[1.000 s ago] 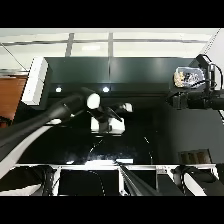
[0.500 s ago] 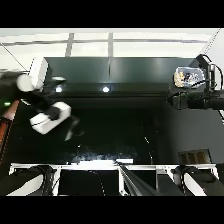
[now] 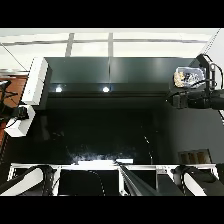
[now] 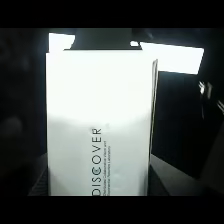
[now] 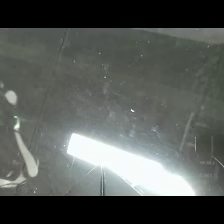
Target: Fold the box and place the chain.
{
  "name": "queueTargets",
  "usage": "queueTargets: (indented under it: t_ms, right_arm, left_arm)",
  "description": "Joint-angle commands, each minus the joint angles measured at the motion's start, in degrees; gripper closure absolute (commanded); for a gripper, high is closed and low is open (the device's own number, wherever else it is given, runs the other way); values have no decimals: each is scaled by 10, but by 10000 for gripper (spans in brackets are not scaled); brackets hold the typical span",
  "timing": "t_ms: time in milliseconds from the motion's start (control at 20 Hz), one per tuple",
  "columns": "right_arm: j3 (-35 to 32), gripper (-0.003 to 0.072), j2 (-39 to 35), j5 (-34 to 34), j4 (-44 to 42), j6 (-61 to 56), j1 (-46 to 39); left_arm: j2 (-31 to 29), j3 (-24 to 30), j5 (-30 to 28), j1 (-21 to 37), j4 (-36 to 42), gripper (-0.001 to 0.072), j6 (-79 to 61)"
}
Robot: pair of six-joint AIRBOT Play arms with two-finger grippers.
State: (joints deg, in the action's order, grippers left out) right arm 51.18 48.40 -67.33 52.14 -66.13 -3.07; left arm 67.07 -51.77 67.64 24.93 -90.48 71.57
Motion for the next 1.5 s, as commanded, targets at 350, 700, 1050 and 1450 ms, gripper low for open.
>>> queueTargets:
  t_ms: [350, 700, 1050, 1450]
  right_arm:
    - [-1, 666, 0, 9, 0, -3, 0]
    - [-1, 666, 0, 6, 0, -3, 0]
    - [45, 667, -47, -98, 97, -16, 0]
    - [-162, 666, -205, 189, 99, -13, 0]
  left_arm:
    - [86, -5, -165, 16, 82, 485, -61]
    - [72, -103, -122, 16, 58, 4, -53]
    - [-15, -208, 23, -50, 172, 668, 62]
    - [-302, 130, -340, -447, 161, 686, 70]
